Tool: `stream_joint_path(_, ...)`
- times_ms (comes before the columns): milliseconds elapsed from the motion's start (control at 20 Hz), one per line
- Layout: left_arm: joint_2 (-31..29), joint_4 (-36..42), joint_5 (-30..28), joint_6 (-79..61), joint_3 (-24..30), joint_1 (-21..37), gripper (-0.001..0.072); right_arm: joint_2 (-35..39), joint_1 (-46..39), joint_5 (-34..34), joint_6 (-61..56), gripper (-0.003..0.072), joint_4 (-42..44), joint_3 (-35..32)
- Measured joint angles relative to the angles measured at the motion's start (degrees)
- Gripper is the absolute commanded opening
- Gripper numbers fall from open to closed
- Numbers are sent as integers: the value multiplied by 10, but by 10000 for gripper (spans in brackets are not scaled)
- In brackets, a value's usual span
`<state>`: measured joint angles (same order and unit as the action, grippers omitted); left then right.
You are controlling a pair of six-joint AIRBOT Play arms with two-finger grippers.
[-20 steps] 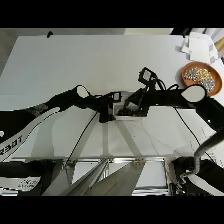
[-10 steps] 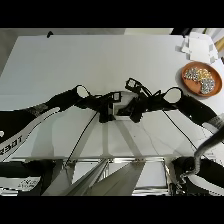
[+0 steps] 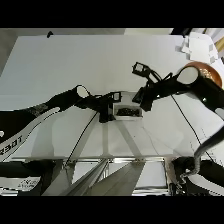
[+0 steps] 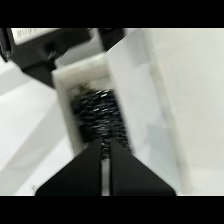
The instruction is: Fold the box and place the chain.
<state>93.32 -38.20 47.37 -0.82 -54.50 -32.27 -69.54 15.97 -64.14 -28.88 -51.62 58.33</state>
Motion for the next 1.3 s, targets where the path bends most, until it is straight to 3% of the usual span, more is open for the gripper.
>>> stream_joint_path(300, 0, 0, 0, 0, 0, 0, 17, -21, -51, 74, 8, 9, 0, 48)
stream_joint_path(550, 0, 0, 0, 0, 0, 0, 17, -99, -52, 105, 4, 10, 1, 54)
stream_joint_path(700, 0, 0, 0, 0, 0, 0, 17, -133, -41, 96, 4, 12, 1, 55)
stream_joint_path(800, 0, 0, 0, 0, 0, 0, 17, -144, -30, 85, 11, 104, 2, 55)
stream_joint_path(900, 0, 0, 0, 0, 0, 0, 17, -149, -19, 69, 21, 119, 3, 55)
stream_joint_path(1100, 0, 0, 0, 0, 0, 0, 17, -135, 0, 22, 48, 128, 11, 55)
stream_joint_path(1200, 0, 0, 0, 0, 0, 0, 17, -123, 3, -3, 58, 212, 21, 55)
stream_joint_path(1300, 0, 0, 0, 0, 0, 0, 17, -115, 7, -21, 64, 212, 27, 51)
